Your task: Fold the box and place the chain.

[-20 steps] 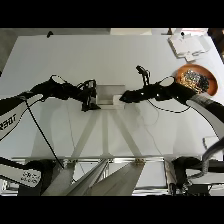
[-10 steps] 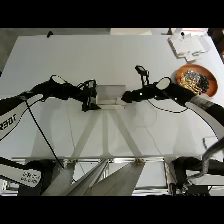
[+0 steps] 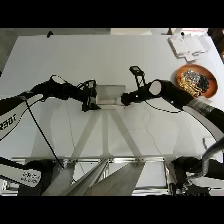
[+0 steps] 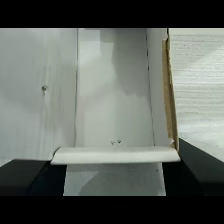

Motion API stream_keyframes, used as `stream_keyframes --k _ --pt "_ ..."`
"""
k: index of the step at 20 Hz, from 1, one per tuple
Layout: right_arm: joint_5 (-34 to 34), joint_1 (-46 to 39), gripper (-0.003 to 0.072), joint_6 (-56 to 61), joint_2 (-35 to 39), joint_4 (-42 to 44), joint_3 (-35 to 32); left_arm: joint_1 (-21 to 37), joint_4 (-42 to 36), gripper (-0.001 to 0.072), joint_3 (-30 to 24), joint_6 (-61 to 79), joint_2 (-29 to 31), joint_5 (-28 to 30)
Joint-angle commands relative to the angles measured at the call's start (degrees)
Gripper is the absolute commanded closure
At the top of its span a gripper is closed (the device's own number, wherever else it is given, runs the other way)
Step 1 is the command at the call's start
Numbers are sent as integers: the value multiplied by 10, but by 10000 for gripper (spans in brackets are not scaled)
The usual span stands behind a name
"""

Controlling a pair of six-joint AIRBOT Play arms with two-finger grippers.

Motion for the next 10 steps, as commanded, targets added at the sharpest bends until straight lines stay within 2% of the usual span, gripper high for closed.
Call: stream_keyframes --k 1,5,8,10 --pt "4 33 296 159 1 -155 19 0 0 333 0 0 0 0" --pt "37 55 299 257 -11 -232 56 0 0 333 0 0 0 0" --pt "73 72 300 284 -40 -239 86 0 0 333 0 0 0 0" --pt "84 84 329 315 -62 -239 99 0 0 333 0 0 0 0"
